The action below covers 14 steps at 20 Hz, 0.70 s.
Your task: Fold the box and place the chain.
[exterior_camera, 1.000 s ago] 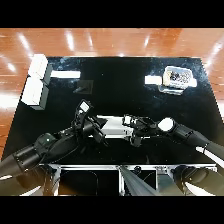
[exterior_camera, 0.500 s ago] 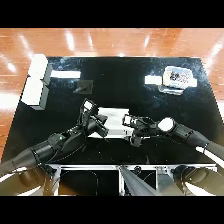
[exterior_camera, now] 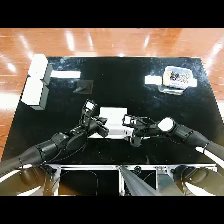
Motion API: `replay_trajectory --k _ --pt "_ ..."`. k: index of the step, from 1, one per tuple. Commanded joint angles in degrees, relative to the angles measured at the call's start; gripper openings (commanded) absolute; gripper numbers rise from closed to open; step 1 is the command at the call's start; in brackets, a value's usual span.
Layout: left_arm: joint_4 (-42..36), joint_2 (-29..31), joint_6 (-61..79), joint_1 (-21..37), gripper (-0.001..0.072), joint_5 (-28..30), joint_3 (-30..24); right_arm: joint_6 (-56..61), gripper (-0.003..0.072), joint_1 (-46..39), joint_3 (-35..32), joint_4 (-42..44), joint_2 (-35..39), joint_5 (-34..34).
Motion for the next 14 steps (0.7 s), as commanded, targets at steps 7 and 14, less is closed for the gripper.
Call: replay_trajectory --k 7,14 --pt "1.68 2.91 0.04 0.33 0.0019 3.04 1.66 0.02 0.0538 0.0 0.02 0.02 0.04 -0.02" --pt "10.47 15.85 0.15 9.33 0.0022 21.22 1.64 0.02 0.0538 0.0 0.02 0.02 0.04 -0.02"
